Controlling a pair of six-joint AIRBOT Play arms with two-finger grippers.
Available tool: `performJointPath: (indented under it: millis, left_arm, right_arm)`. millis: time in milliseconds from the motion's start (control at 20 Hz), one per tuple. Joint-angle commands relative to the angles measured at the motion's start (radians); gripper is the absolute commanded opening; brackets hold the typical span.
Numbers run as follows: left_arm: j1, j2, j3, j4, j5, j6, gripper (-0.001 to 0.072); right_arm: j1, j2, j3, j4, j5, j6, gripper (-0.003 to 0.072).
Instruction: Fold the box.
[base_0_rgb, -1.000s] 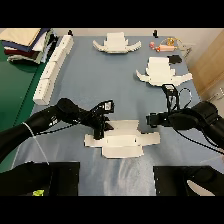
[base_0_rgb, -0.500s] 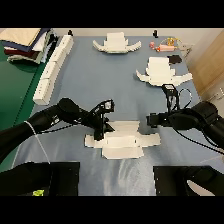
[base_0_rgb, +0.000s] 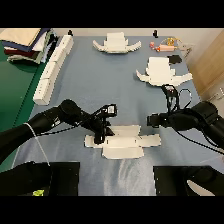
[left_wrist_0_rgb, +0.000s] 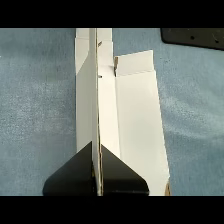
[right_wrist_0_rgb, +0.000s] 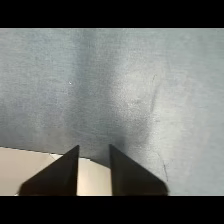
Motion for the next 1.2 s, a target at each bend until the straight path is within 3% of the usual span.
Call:
performJointPath:
  millis: [0, 250, 350, 500, 600, 650, 800, 1150]
  left_arm:
    - [-0.002, -0.001, -0.001, 0.016, 0.011, -0.009, 0.0016]
    - [-0.002, -0.001, -0.001, 0.015, 0.011, -0.009, 0.0017]
    - [-0.002, -0.001, -0.001, 0.015, 0.011, -0.009, 0.0017]
    - [-0.002, -0.001, 0.000, 0.015, 0.011, -0.009, 0.0017]
    - [-0.002, -0.001, -0.001, 0.015, 0.011, -0.009, 0.0017]
    - [-0.002, -0.001, -0.001, 0.015, 0.011, -0.009, 0.0016]
    - [-0.002, -0.001, -0.001, 0.015, 0.011, -0.009, 0.0017]
    - [-0.002, -0.001, 0.000, 0.015, 0.011, -0.009, 0.0017]
  right_arm:
    - [0.000, 0.001, -0.001, 0.010, -0.078, -0.010, -0.0002]
    - [0.098, 0.072, -0.003, 0.168, -0.194, -0.185, 0.0001]
    - [0.232, 0.158, -0.017, 0.171, -0.224, -0.189, 0.0001]
    - [0.505, 0.314, -0.079, 0.234, -0.217, -0.373, 0.0014]
    - [0.647, 0.350, -0.129, 0.117, -0.159, -0.397, 0.0522]
    - [0.696, 0.347, -0.156, 0.023, -0.114, -0.416, 0.0644]
    - [0.750, 0.261, -0.232, -0.174, 0.056, -0.466, 0.0675]
    - [0.749, -0.018, -0.255, -0.213, 0.237, -0.463, 0.0662]
